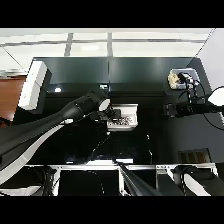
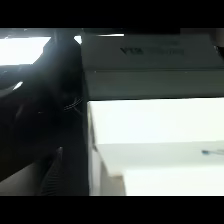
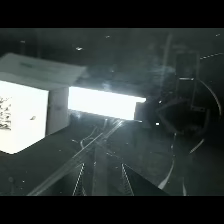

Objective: Fold the box and place the chain.

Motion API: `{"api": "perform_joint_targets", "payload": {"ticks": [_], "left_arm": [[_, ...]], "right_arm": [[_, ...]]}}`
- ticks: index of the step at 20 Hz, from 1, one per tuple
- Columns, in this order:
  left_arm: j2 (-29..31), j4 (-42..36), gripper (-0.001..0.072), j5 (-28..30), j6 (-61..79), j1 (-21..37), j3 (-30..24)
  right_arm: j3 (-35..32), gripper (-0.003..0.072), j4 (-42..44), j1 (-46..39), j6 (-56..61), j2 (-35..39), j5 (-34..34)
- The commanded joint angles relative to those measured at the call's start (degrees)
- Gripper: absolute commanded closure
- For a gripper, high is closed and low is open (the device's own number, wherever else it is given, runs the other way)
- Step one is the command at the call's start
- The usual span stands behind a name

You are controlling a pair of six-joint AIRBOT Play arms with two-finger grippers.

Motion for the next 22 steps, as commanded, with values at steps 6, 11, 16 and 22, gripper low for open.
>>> {"api": "perform_joint_targets", "payload": {"ticks": [6, 11, 16, 22], "left_arm": [[21.29, 13.07, 0.0184, -3.82, 9.49, 3.28, -10.62], [41.79, -11.45, 0.0184, 14.53, 25.11, 26.97, -35.60], [38.14, -51.84, -0.0011, 7.13, 93.98, 39.15, -42.51], [32.63, -49.11, -0.0011, 15.74, 127.82, 31.54, -42.49]], "right_arm": [[-0.28, 0.0400, -0.52, -0.15, 1.16, 0.11, -0.55], [-0.28, 0.0400, -0.28, -0.15, 1.81, 0.11, -0.98], [-0.28, 0.0400, 0.17, -0.15, 3.06, 0.09, -1.01], [-0.28, 0.0400, 0.15, -0.15, 3.17, 0.09, -0.98]]}}
